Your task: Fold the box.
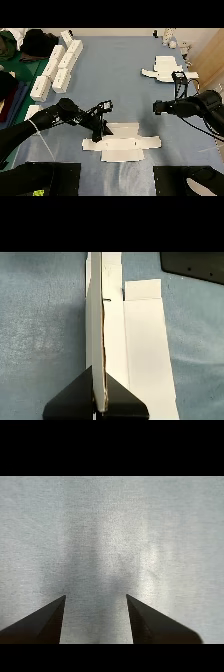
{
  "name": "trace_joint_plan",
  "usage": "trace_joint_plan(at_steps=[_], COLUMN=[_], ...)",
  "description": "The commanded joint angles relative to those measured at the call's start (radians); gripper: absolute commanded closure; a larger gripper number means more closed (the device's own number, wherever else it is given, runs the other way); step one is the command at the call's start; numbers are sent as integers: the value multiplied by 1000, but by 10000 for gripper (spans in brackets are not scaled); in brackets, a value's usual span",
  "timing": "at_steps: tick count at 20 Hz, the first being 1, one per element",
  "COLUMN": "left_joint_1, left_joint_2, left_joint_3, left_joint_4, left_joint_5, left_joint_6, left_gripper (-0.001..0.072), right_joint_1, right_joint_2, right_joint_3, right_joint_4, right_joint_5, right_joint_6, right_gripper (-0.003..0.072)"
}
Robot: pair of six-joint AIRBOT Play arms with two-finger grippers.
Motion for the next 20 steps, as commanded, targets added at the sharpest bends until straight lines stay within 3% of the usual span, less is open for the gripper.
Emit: trace_joint_plan(at_steps=[1,4,8,10,13,16,18,19,20], left_joint_1=[0,0,0,0,0,0,0,0,0], left_joint_2=[-4,-2,-2,-2,-2,-2,-2,-2,-2], left_joint_3=[-18,-20,-19,-19,-19,-19,-19,-19,-19], left_joint_4=[7,7,7,6,6,6,6,6,6], left_joint_5=[-2,0,3,3,3,3,3,3,3], left_joint_6=[0,0,0,0,0,0,0,0,0], left_gripper=[696,696,696,696,696,696,696,696,696], right_joint_1=[0,0,1,16,151,409,624,735,838], right_joint_2=[0,0,5,28,98,172,193,194,193], right_joint_3=[1,1,1,1,0,-29,-75,-100,-127], right_joint_4=[26,89,215,325,363,373,373,372,338], right_joint_5=[-2,-41,-178,-262,-364,-373,-322,-293,-251], right_joint_6=[0,-1,-120,-193,-182,-81,-119,-198,-257], right_gripper=[100,129,685,687,687,687,685,628,389])
